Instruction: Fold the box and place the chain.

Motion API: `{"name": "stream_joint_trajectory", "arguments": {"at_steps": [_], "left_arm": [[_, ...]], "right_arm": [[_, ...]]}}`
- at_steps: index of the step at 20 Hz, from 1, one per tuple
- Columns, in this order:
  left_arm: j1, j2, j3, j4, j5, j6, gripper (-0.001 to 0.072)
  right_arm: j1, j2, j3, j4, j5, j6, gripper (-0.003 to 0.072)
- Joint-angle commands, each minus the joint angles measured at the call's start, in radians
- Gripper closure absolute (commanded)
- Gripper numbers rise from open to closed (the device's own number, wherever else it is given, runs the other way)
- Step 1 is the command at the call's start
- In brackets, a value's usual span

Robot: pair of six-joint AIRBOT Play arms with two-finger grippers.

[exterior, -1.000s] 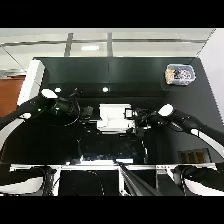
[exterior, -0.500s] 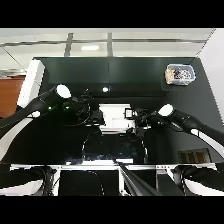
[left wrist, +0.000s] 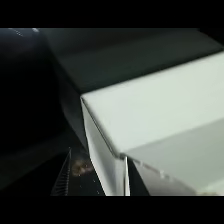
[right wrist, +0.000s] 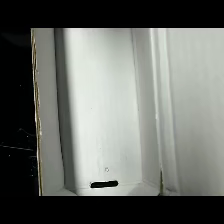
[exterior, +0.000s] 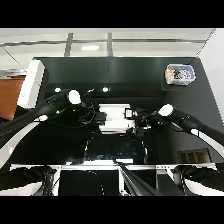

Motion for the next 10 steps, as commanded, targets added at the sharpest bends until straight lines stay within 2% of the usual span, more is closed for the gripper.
{"name": "stream_joint_trajectory", "arguments": {"at_steps": [1, 4, 7, 10], "left_arm": [[-0.075, -0.005, 0.021, 0.19, 0.029, -0.159, 0.0377], [-0.123, -0.048, 0.092, 0.211, -0.029, -0.209, 0.038], [-0.151, -0.057, 0.103, 0.24, -0.034, -0.366, 0.038], [-0.177, -0.058, 0.128, 0.344, -0.071, -0.469, 0.038]], "right_arm": [[0.001, 0.0, 0.0, 0.0, 0.0, 0.0, 0.056], [0.001, 0.0, 0.0, 0.0, 0.0, 0.0, 0.056], [0.001, 0.0, 0.0, 0.0, 0.0, 0.0, 0.056], [0.001, 0.0, 0.0, 0.0, 0.0, 0.0, 0.056]]}}
